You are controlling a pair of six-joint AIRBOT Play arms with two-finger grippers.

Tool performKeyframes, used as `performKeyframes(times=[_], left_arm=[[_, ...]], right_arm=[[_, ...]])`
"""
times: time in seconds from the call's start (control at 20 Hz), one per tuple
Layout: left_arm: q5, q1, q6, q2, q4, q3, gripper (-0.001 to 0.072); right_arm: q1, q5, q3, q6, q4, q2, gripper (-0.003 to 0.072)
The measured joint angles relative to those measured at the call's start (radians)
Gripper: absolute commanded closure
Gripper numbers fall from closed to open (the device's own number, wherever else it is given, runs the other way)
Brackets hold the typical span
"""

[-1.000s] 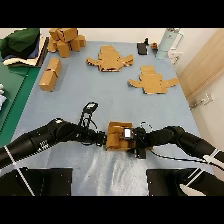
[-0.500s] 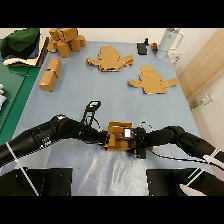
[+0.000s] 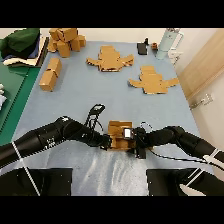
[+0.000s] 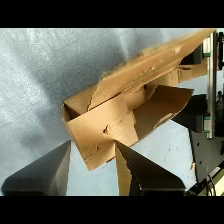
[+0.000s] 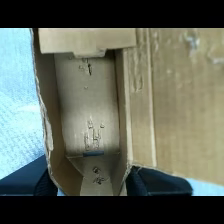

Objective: Fold the box.

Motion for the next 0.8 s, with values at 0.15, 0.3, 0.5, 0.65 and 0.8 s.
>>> performKeyframes(times=[0.15,0.3,0.5,0.65,0.8], left_arm=[[0.009,-0.001,0.002,-0.005,-0.003,0.000,0.0283],[0.043,-0.001,0.002,-0.013,-0.006,0.000,0.0283],[0.063,-0.001,-0.008,-0.021,-0.010,0.000,0.0285],[0.056,-0.002,-0.089,-0.035,-0.011,0.002,0.0298],[0.040,-0.030,-0.189,-0.065,0.011,0.021,0.0301]], right_arm=[[0.000,0.000,0.000,0.000,0.000,0.000,0.0226],[0.000,0.000,0.000,0.000,0.000,0.000,0.0226],[0.000,0.000,0.000,0.000,0.000,0.000,0.0227],[0.000,0.000,0.000,0.000,0.000,0.000,0.0226],[0.000,0.000,0.000,0.000,0.000,0.000,0.0226]])
